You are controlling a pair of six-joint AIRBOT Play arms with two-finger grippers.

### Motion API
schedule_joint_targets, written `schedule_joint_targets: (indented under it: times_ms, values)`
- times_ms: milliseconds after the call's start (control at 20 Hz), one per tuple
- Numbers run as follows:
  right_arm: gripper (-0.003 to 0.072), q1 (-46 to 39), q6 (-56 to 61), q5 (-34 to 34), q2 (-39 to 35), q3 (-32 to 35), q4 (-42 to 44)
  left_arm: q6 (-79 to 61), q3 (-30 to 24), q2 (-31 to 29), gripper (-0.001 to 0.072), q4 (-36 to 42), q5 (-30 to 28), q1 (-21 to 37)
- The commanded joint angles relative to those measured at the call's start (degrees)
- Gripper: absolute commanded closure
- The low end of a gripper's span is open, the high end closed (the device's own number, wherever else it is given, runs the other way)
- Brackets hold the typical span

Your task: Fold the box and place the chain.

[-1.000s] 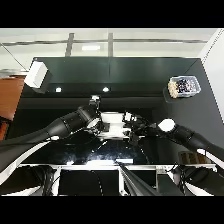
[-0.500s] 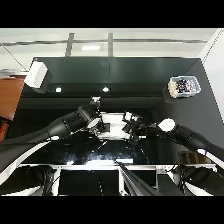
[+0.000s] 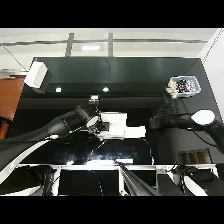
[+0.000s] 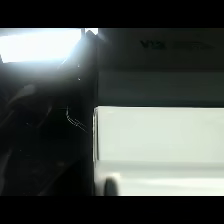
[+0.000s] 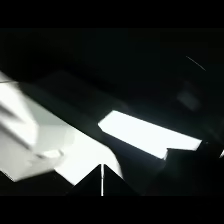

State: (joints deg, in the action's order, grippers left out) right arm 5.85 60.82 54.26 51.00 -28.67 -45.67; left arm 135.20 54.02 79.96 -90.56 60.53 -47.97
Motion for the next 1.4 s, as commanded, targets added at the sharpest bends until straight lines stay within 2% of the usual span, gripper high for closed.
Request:
schedule_joint_targets:
  times_ms: [0,100,250,400,550,700,900,950,1000,1050,1350]
  values:
    - [0.0663,-13.2,22.2,12.6,-2.8,1.2,-10.6,0.0,0.0,0.0,0.0683,1.1,-0.8,0.9]
    - [0.0663,-13.6,25.6,11.4,-2.3,5.4,-9.7,0.0,0.0,0.0,0.0682,1.5,-1.7,0.9]
    - [0.0663,-8.0,25.3,6.5,1.4,11.3,-0.7,0.0,0.0,0.4,0.0682,3.2,-3.1,0.9]
    - [0.0663,-0.6,25.3,-0.5,5.2,11.5,3.0,-1.2,0.0,0.5,0.0683,3.2,-3.0,0.9]
    - [0.0663,3.0,24.6,-5.5,7.5,11.5,7.9,-3.0,0.0,0.5,0.0683,3.0,-2.8,0.9]
    - [0.0662,4.3,22.7,-7.1,7.9,11.5,11.1,-3.4,0.0,0.5,0.0684,2.9,-2.9,0.9]
    - [0.0653,5.8,22.0,-7.3,7.9,11.5,11.2,-3.5,0.0,0.5,0.0684,2.6,-2.6,0.8]
    - [0.0579,5.8,20.5,-7.0,7.9,11.4,11.5,-3.5,0.0,0.5,0.0685,2.5,-2.1,0.8]
    - [0.0350,5.8,19.9,-6.8,7.9,11.0,11.4,-4.0,0.0,0.5,0.0684,2.4,-1.6,0.8]
    - [0.0246,5.8,18.9,-6.1,7.9,10.3,11.3,-4.6,0.0,0.5,0.0684,2.4,-1.2,0.8]
    - [0.0244,5.8,15.6,-2.2,7.9,6.1,11.5,-4.6,0.0,0.5,0.0684,2.4,-0.7,0.9]
